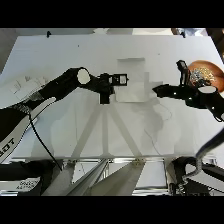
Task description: Fold the box and place the chain.
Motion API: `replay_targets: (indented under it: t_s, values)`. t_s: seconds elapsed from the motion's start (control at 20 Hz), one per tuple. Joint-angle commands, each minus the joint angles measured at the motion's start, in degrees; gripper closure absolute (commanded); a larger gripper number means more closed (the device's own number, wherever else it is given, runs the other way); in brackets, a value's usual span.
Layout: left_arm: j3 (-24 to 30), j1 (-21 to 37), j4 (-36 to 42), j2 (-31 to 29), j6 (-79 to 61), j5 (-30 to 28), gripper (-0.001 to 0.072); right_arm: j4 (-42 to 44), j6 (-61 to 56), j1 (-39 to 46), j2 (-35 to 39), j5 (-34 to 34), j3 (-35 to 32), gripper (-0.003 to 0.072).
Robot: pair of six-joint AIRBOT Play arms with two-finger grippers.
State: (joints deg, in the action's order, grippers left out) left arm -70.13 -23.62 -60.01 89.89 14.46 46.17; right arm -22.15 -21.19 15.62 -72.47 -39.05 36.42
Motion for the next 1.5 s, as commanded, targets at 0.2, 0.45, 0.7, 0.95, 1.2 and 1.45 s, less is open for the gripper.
replay_targets:
  t_s: [0.2, 0.45, 0.7, 0.95, 1.2, 1.45]
  values:
    - [0.0, 0.0, 0.0, 0.0, 0.0, 0.0, 0.0695, 6.4, 14.3, -0.2, -2.0, 2.8, -3.6, 0.0679]
    - [0.0, 0.0, 0.0, 0.0, 0.0, 0.0, 0.0695, 6.4, 15.6, -0.2, -2.0, 2.1, -3.9, 0.0678]
    - [0.0, 0.0, 0.0, 0.0, 0.0, 0.0, 0.0695, 6.3, 15.5, -0.2, -1.9, 2.3, -3.9, 0.0675]
    - [0.0, 0.0, 0.0, 0.0, 0.0, 0.0, 0.0695, 6.1, 15.5, -0.2, -1.9, 2.2, -3.9, 0.0675]
    - [0.0, 0.0, 1.1, 0.0, 0.1, 0.6, 0.0695, 6.1, 15.5, -0.2, -1.9, 2.2, -3.9, 0.0675]
    - [0.0, -0.1, 14.6, 0.0, 0.2, 6.8, 0.0695, 6.1, 15.5, -0.2, -1.9, 2.2, -3.9, 0.0675]
